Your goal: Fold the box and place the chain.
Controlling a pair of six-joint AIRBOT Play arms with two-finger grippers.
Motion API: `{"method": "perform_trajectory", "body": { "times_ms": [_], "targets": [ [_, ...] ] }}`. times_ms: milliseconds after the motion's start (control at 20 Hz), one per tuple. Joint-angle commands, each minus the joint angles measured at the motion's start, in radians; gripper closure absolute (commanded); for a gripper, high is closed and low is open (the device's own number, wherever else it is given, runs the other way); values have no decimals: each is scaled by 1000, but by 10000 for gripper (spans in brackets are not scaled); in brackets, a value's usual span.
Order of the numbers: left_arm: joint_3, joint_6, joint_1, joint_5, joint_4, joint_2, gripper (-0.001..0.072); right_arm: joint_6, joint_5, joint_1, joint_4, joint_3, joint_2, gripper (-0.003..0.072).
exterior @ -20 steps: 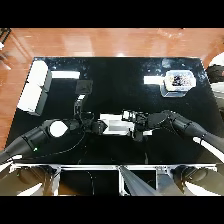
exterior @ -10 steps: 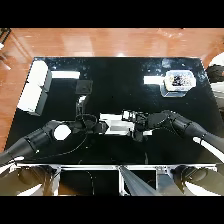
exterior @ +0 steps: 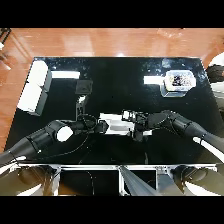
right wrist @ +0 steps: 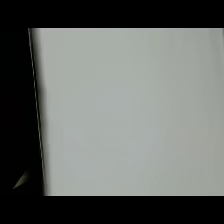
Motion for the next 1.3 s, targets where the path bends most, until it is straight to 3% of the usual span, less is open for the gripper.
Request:
{"method": "perform_trajectory", "body": {
  "times_ms": [0,250,600,800,900,1250],
  "targets": [
    [23,-38,0,-10,8,-30,108,0,0,0,0,0,0,165],
    [90,-54,-13,-73,61,-82,110,0,0,0,0,0,0,165],
    [156,-304,-82,-212,338,-82,118,0,0,0,0,0,0,165],
    [174,-374,-94,-238,368,-91,119,0,1,0,0,0,0,165],
    [194,-385,-94,-288,386,-112,153,0,1,0,0,0,0,165],
    [333,-391,-95,-459,447,-235,155,0,0,0,0,0,0,165]
  ]
}}
